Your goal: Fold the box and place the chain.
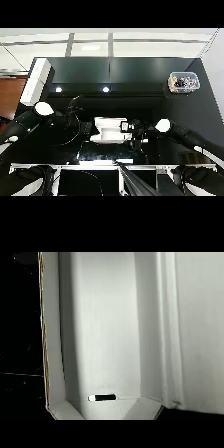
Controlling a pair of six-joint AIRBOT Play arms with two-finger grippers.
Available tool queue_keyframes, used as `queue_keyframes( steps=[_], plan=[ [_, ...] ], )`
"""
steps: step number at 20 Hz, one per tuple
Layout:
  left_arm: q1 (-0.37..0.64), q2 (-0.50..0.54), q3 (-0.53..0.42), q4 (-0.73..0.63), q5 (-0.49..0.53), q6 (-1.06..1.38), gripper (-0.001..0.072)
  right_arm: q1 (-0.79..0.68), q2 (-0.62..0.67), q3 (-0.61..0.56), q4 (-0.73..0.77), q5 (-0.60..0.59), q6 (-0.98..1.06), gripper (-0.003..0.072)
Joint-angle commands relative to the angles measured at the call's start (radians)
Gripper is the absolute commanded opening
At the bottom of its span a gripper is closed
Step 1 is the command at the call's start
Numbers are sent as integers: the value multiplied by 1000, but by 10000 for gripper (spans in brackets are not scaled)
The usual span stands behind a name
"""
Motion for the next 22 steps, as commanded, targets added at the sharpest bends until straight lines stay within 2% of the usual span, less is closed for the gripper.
queue_keyframes(
  steps=[1, 5, 7, 9, 12, 16, 22],
  plan=[
    [-63, 1, 48, 54, 6, -111, 610, 0, 0, 0, 0, 0, 0, 202],
    [-89, 1, 72, 72, 7, -148, 600, 0, 0, 0, 0, 0, 0, 202],
    [-97, 1, 72, 124, 6, -193, 555, 0, 0, 0, 0, 0, 0, 202],
    [-116, 0, 72, 172, 15, -221, 554, 0, 0, 0, 0, 0, 0, 202],
    [-145, -2, 72, 192, 70, -251, 503, 0, 0, 0, 0, -2, 0, 203],
    [-171, -9, 72, 205, 137, -295, 503, 0, 0, 0, 0, -4, 0, 202],
    [-206, -21, 72, 354, 174, -412, 503, 0, 0, 0, 0, -4, 0, 202]
  ],
)
